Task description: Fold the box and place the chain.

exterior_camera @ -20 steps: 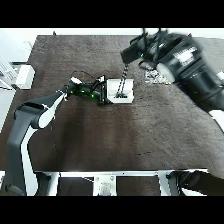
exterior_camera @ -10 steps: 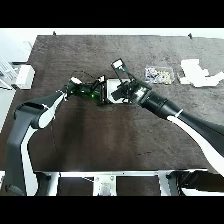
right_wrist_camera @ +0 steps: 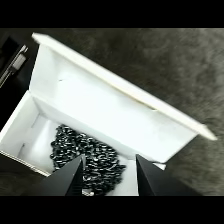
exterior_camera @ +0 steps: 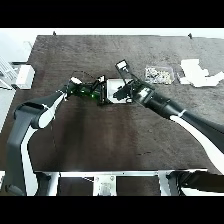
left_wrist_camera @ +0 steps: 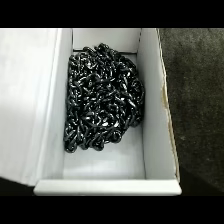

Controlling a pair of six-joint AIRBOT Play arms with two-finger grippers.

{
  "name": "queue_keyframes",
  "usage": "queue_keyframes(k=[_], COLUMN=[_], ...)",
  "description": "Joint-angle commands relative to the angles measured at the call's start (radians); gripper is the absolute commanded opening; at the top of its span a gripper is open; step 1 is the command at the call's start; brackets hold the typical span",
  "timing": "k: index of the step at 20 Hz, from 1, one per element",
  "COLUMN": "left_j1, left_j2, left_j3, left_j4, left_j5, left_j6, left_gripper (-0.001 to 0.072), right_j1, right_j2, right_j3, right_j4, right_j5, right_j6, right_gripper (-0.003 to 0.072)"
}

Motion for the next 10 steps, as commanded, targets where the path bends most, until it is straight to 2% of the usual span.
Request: queue_keyframes(k=[1, 3, 4, 5, 7, 9, 10], left_j1=[0.0, 0.0, 0.0, 0.0, 0.0, 0.0, 0.0], left_j2=[0.001, 0.001, 0.001, 0.001, 0.001, 0.001, 0.001], left_j3=[0.0, 0.0, 0.0, 0.0, 0.0, 0.0, 0.0], left_j4=[0.0, 0.0, 0.0, 0.0, 0.0, 0.0, 0.0], left_j5=[0.0, 0.0, 0.0, 0.0, 0.0, 0.0, 0.001], left_j6=[0.0, 0.0, 0.0, 0.0, 0.0, 0.0, 0.0], left_gripper=[0.053, 0.053, 0.053, 0.053, 0.053, 0.053, 0.053], right_j1=[-0.021, -0.072, -0.12, -0.178, -0.314, -0.426, -0.47], right_j2=[0.123, 0.229, 0.274, 0.304, 0.329, 0.307, 0.279], right_j3=[0.01, 0.01, 0.01, 0.01, 0.01, 0.01, 0.01], right_j4=[-0.009, -0.004, 0.03, 0.11, 0.389, 0.718, 0.885], right_j5=[0.061, 0.043, -0.002, -0.071, -0.206, -0.195, -0.166], right_j6=[-0.153, -0.257, -0.299, -0.37, -0.557, -0.809, -0.966], right_gripper=[0.0384, 0.037, 0.0358, 0.0275, 0.0264, 0.0252, 0.0221])
